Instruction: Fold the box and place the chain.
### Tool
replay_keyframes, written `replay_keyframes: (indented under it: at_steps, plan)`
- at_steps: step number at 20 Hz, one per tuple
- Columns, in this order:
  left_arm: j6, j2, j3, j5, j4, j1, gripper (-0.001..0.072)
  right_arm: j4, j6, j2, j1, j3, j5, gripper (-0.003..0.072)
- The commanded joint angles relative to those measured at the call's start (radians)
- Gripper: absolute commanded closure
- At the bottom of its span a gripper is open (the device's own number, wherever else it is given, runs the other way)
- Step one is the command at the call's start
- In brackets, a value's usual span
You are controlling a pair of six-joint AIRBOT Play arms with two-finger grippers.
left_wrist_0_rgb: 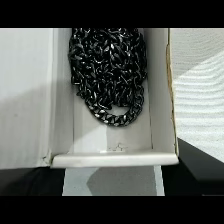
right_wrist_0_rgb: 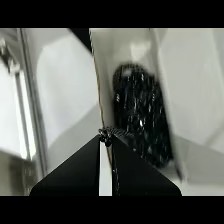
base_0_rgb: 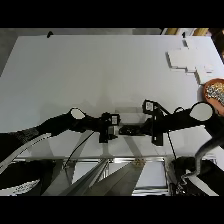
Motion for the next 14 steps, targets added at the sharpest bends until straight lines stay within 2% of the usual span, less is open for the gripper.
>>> replay_keyframes:
  at_steps: [1,4,5,6,7,8,10,13,14]
  plan:
    - [0.0,0.0,0.0,0.0,0.0,0.0,0.054,0.08,0.009,-0.002,0.135,0.0,-0.227,0.0668]
    - [0.0,0.0,0.0,0.0,0.0,0.0,0.054,0.08,0.114,-0.074,0.231,0.0,-0.427,0.0664]
    - [0.0,0.0,0.0,0.0,0.0,0.0,0.054,0.08,0.116,-0.1,0.244,0.0,-0.439,0.0622]
    - [0.0,0.0,0.0,0.0,0.0,0.0,0.054,0.08,0.116,-0.127,0.253,0.0,-0.437,0.0615]
    - [0.0,0.0,0.0,0.0,0.0,0.0,0.054,0.079,0.122,-0.148,0.257,0.0,-0.434,0.0562]
    - [0.0,0.0,0.0,0.0,0.0,0.0,0.054,0.079,0.136,-0.164,0.257,0.0,-0.431,0.0469]
    - [0.0,0.0,0.0,0.0,0.0,0.0,0.054,0.055,0.155,-0.161,0.256,0.011,-0.405,0.0405]
    - [0.0,0.0,0.0,0.0,0.0,0.0,0.054,-0.135,0.304,-0.122,0.256,0.117,-0.288,0.0413]
    - [0.0,0.0,0.0,0.0,0.0,0.0,0.054,-0.206,0.359,-0.111,0.256,0.172,-0.27,0.0506]
